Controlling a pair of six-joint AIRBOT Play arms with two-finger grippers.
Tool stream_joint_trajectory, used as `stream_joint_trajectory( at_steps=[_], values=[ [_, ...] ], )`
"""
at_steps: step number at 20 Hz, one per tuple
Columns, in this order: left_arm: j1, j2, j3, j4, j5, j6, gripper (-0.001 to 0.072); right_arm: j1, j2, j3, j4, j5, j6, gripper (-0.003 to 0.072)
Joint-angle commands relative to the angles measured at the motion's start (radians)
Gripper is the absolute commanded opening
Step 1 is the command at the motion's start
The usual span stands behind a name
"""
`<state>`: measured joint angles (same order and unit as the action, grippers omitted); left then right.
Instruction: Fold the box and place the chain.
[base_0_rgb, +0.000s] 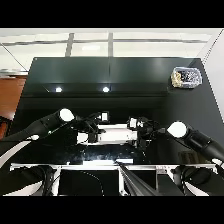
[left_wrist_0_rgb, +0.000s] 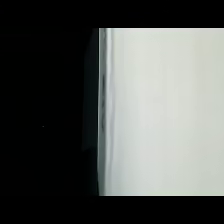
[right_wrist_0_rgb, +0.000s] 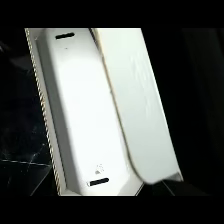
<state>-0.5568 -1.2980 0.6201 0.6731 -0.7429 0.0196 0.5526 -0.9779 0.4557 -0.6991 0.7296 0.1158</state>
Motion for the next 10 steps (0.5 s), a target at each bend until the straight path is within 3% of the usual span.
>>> stream_joint_trajectory(
  at_steps=[1,10],
  values=[
    [-0.001,-0.001,-0.001,0.000,0.000,-0.001,0.0028,-0.002,-0.066,0.000,0.077,0.027,-0.156,0.0706],
    [-0.001,-0.001,-0.001,0.000,0.001,-0.001,0.0028,-0.002,-0.199,0.000,0.079,0.002,-0.347,0.0698]
  ],
)
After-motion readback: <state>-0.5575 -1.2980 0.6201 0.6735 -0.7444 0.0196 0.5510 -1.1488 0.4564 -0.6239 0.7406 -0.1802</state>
